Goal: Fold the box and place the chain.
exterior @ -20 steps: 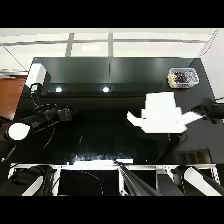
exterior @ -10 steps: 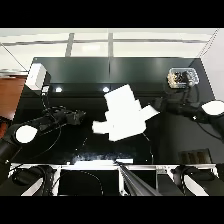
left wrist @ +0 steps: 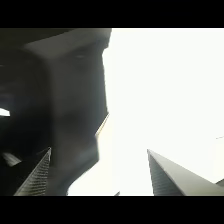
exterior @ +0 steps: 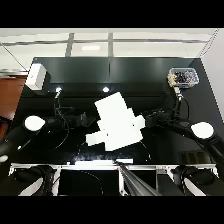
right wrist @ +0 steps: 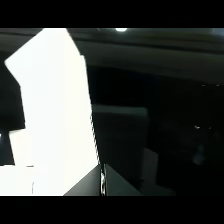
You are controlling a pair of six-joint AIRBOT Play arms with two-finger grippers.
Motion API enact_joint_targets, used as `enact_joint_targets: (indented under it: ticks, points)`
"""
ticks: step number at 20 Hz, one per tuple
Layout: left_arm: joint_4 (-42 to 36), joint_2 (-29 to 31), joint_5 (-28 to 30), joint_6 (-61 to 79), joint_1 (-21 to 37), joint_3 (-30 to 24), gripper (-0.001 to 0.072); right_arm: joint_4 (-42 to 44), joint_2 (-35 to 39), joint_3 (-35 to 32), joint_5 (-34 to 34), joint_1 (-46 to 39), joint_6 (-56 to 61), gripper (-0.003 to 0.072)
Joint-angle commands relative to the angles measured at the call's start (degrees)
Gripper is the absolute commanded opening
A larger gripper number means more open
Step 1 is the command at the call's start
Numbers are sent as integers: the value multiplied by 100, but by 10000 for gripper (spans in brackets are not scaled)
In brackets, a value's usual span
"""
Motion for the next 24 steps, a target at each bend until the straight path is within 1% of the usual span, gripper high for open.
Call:
enact_joint_targets:
  ticks: [1,3,4,6,7,9,11,13,14,16,17,18,19,20,21,23,24]
  points:
    - [-2341,-1019,-874,2277,529,155,700,46,74,-118,-151,109,-63,10]
    - [-2321,-1648,-1285,2562,643,391,701,48,74,-118,-90,109,-63,11]
    - [-2330,-1934,-1421,2693,616,518,701,48,74,-118,-57,109,-63,11]
    - [-2328,-2498,-1880,2968,479,859,701,90,74,-118,-46,109,-61,11]
    - [-2330,-2730,-2177,3123,402,1025,700,127,74,-118,-48,109,-61,11]
    - [-2299,-3171,-2949,3508,308,1360,701,151,74,-118,-42,109,-52,11]
    - [-2149,-3565,-3519,3685,304,1598,700,186,74,-118,-37,109,-52,11]
    - [-1722,-3871,-3731,3700,304,1814,697,227,74,-118,-33,109,-50,11]
    - [-1510,-3985,-3790,3748,304,1915,672,236,74,-118,-28,109,-50,11]
    - [-1228,-4122,-3805,3805,293,2081,529,245,74,-118,-2,109,-46,11]
    - [-1204,-4124,-3812,3974,293,2122,476,254,74,-118,9,109,-44,11]
    - [-1202,-4124,-3858,4107,293,2166,444,254,74,-118,11,109,-22,11]
    - [-1202,-4124,-3908,4229,293,2203,378,256,74,-118,9,109,-17,11]
    - [-1200,-4124,-3939,4376,295,2240,275,254,74,-118,13,109,2,11]
    - [-1200,-4124,-3930,4424,304,2271,132,254,74,-118,26,109,2,12]
    - [-1200,-4124,-3971,4444,304,2326,55,249,74,-114,205,107,-7,26]
    - [-1185,-4124,-4030,4446,304,2350,24,160,76,-70,400,87,-4,340]
